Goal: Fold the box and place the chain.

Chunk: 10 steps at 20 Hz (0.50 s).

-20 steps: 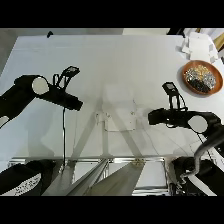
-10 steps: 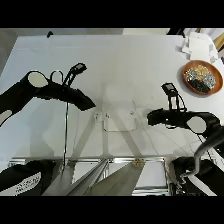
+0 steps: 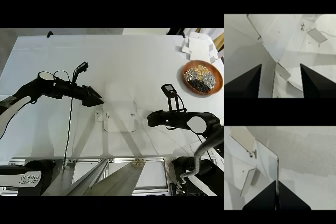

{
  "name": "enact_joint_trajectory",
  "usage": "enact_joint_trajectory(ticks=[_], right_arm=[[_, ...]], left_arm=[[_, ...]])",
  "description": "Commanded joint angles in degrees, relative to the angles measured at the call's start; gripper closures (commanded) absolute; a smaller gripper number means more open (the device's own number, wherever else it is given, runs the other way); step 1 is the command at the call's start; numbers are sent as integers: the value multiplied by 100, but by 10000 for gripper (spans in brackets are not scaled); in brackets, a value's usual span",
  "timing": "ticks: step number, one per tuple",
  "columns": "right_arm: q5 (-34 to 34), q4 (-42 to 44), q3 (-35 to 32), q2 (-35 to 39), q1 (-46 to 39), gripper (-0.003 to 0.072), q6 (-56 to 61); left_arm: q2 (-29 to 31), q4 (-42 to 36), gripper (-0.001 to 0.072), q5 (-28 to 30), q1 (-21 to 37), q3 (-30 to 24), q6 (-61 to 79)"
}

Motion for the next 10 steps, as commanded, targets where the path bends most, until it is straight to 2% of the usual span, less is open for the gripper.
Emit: enact_joint_trajectory(ticks=[1, 4, 8, 10], right_arm=[[151, 2, -4, -2, 7, 679, -4], [166, 2, -4, -2, 7, 679, -4], [168, 2, -2, -2, 7, 679, -2], [168, 2, -4, -2, 7, 679, -2]], left_arm=[[-452, -555, 178, 59, -168, 17, 717], [-656, -1106, 180, 181, -413, 111, 1088], [-866, -1102, 184, 339, -758, 321, 1104], [-881, -855, 220, 293, -813, 321, 1110]])
